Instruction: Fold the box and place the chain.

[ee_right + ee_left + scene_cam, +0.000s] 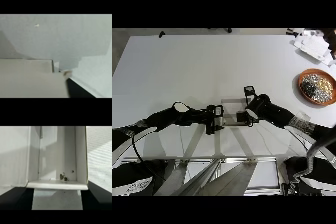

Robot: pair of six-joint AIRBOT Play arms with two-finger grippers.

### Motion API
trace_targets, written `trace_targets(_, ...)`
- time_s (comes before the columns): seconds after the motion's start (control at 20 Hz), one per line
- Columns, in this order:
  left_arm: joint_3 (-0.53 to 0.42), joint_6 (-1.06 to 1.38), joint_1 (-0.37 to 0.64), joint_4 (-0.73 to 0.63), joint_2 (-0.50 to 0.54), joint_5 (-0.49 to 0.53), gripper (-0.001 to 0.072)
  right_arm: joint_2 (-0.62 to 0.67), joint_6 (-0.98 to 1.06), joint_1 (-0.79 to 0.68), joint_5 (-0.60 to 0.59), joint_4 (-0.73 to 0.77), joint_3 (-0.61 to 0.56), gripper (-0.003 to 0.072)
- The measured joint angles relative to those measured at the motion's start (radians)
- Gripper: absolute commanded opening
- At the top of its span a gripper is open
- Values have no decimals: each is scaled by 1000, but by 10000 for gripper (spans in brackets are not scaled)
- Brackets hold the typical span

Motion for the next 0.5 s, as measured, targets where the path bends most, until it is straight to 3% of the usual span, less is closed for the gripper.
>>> trace_targets(0.1, 0, 0, 0, 0, 0, 0, 319, 0, 1, 0, -2, 6, -2, 145)
trace_targets(0.15, 0, 0, 0, 0, 0, 0, 319, 0, 2, 0, -4, 7, -3, 42)
trace_targets(0.2, 0, 0, 0, 0, 0, 0, 319, 0, 6, 0, -12, 15, -4, 14)
trace_targets(0.35, 0, 0, 0, 0, 0, 0, 319, 0, 4, 0, -11, 18, -5, 16)
trace_targets(0.4, 0, 0, 0, 0, 0, 0, 319, 0, -3, 0, -11, 18, -5, 47)
trace_targets(0.5, 0, 1, 0, 2, 0, -3, 319, 5, -27, 0, 10, 13, -5, 264)
